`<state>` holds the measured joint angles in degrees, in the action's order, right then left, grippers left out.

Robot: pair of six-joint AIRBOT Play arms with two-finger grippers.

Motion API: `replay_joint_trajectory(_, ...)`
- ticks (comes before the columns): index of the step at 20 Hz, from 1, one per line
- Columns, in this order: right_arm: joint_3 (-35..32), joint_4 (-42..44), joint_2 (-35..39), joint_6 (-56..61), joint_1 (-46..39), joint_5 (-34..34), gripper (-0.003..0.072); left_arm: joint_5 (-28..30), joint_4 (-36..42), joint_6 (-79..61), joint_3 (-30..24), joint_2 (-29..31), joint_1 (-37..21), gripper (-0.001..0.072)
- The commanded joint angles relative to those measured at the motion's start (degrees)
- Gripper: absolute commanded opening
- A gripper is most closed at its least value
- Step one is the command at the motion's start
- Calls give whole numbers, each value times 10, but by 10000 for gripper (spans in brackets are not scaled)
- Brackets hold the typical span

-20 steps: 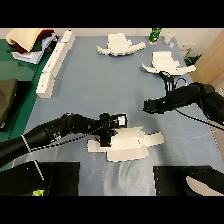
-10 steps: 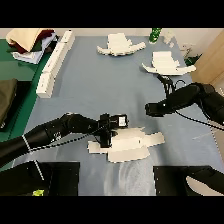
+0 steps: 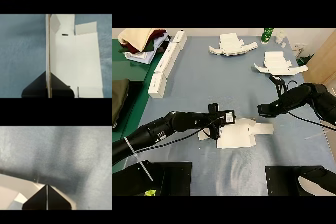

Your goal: Fold the box.

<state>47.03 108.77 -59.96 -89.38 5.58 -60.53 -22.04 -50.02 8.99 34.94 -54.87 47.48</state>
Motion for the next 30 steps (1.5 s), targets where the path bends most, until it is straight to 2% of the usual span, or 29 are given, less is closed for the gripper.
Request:
replay_joint_trajectory(1,0,-1,0,4,0,2,5,1,10,-6,-2,2,-29,14)
replay_joint_trajectory(6,0,-1,0,15,0,19,5,-40,32,-34,-2,-30,-30,15)
replay_joint_trajectory(9,0,-1,0,15,0,18,5,-53,100,-84,-1,-37,-36,15)
replay_joint_trajectory(13,0,-1,0,15,0,19,5,-85,118,-99,-1,-44,-51,15)
replay_joint_trajectory(18,0,-1,0,15,0,20,5,-88,117,-94,-1,-49,-51,15)
replay_joint_trajectory(22,0,-1,0,15,0,20,5,-134,109,-67,-1,-64,-51,15)
replay_joint_trajectory(25,0,-1,0,15,0,20,5,-137,62,-11,-1,-63,-51,15)
replay_joint_trajectory(30,0,-1,0,15,0,20,5,-177,64,1,1,-63,-50,15)
